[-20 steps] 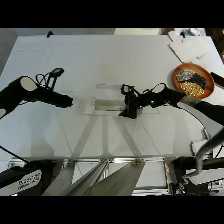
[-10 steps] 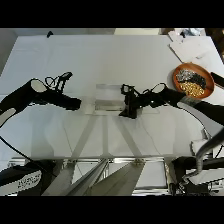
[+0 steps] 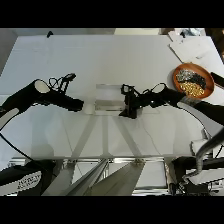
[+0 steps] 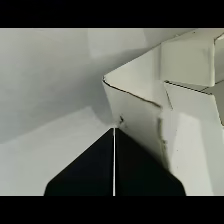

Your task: Fold the box and place the chain.

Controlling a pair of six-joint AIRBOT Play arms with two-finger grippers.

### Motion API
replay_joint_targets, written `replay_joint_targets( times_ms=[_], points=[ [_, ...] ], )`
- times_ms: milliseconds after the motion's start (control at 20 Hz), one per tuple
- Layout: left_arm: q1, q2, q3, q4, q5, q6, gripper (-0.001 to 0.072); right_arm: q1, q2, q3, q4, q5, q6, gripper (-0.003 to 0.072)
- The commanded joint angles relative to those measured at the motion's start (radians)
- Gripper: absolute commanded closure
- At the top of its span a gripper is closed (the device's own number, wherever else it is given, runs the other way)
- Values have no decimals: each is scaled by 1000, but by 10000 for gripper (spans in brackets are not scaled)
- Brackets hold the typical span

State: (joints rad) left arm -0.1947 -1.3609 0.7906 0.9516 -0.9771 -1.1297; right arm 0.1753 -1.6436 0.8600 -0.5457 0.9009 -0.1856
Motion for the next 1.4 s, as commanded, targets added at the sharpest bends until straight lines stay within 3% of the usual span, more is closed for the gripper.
replay_joint_targets(
  times_ms=[0,600,1050,1100,1150,1200,1350],
  points=[
    [-40,-17,0,-1,1,1,701,0,-1,0,0,0,0,185],
    [4,31,0,-34,-31,4,702,0,-1,0,0,0,0,185],
    [8,31,0,-154,-53,79,695,0,-1,0,0,0,0,185],
    [8,31,0,-157,-52,86,663,0,-1,0,0,0,0,185],
    [8,31,0,-156,-52,92,528,0,-1,0,0,0,0,185],
    [8,31,0,-156,-52,94,464,0,-1,0,0,0,0,185],
    [8,31,0,-156,-53,113,435,0,-1,0,0,0,0,185]
  ],
)
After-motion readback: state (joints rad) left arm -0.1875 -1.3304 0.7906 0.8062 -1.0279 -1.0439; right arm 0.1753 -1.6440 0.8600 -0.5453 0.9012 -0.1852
